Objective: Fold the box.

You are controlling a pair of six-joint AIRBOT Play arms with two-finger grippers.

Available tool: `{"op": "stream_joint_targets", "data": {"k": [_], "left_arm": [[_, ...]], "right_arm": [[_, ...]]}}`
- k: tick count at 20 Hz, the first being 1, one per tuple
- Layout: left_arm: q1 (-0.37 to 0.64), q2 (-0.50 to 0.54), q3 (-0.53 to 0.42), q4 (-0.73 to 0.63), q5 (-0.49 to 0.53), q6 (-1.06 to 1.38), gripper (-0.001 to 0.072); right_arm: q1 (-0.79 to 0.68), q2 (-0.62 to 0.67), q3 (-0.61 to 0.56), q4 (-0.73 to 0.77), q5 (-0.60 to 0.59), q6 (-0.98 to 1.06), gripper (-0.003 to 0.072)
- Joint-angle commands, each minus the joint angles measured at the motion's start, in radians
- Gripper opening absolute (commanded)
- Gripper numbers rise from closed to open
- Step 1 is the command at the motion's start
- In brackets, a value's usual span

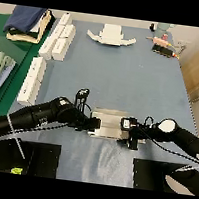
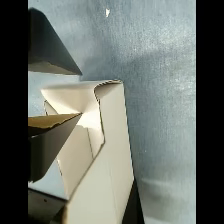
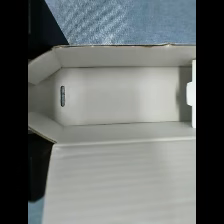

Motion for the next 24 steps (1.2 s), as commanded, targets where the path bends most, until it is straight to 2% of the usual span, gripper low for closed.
{"op": "stream_joint_targets", "data": {"k": [1, 7, 12, 15, 21, 23, 24], "left_arm": [[-0.037, -0.068, 0.068, 0.074, -0.099, -0.102, 0.0359], [-0.099, -0.187, 0.184, 0.154, -0.207, -0.198, 0.0359], [-0.106, -0.272, 0.253, 0.168, -0.294, -0.208, 0.0359], [-0.106, -0.342, 0.326, 0.185, -0.354, -0.206, 0.0359], [-0.110, -0.427, 0.399, 0.188, -0.380, -0.208, 0.0358], [-0.121, -0.450, 0.420, 0.208, -0.393, -0.209, 0.0335], [-0.125, -0.457, 0.430, 0.226, -0.410, -0.225, 0.0212]], "right_arm": [[0.000, 0.000, 0.000, 0.000, 0.000, 0.000, 0.0505], [0.000, 0.000, 0.000, 0.000, 0.000, 0.000, 0.0505], [0.000, 0.000, 0.000, 0.000, 0.000, 0.000, 0.0505], [0.000, 0.000, 0.000, 0.000, 0.000, 0.000, 0.0505], [0.000, 0.000, 0.000, 0.000, 0.000, 0.000, 0.0505], [0.000, 0.000, 0.000, 0.000, 0.000, 0.000, 0.0505], [0.000, 0.000, 0.000, 0.000, 0.000, 0.000, 0.0505]]}}
